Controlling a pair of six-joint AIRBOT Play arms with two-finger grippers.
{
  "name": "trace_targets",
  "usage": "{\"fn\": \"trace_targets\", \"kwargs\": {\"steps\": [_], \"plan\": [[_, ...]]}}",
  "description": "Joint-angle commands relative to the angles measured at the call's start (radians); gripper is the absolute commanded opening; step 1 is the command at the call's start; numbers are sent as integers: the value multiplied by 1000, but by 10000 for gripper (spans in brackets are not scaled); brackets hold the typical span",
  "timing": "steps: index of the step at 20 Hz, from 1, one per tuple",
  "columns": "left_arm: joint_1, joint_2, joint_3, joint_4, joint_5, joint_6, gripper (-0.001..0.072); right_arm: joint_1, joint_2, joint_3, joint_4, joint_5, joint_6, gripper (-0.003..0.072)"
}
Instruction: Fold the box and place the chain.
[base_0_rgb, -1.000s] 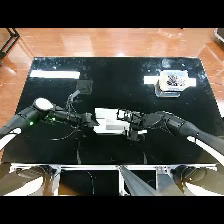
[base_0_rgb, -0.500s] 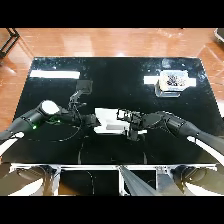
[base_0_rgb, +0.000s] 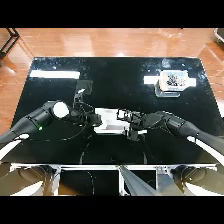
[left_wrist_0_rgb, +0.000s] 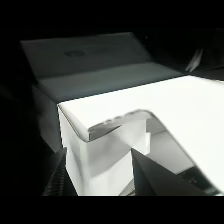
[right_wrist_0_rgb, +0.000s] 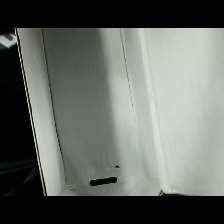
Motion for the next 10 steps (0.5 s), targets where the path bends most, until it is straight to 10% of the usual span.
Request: {"fn": "trace_targets", "kwargs": {"steps": [1, 10], "plan": [[-54, -7, 13, 101, 11, -153, 509, 0, 0, 0, 0, 1, 0, 355], [-169, -47, 65, 395, -64, -454, 436, 0, 0, 0, 0, 3, 0, 355]]}}
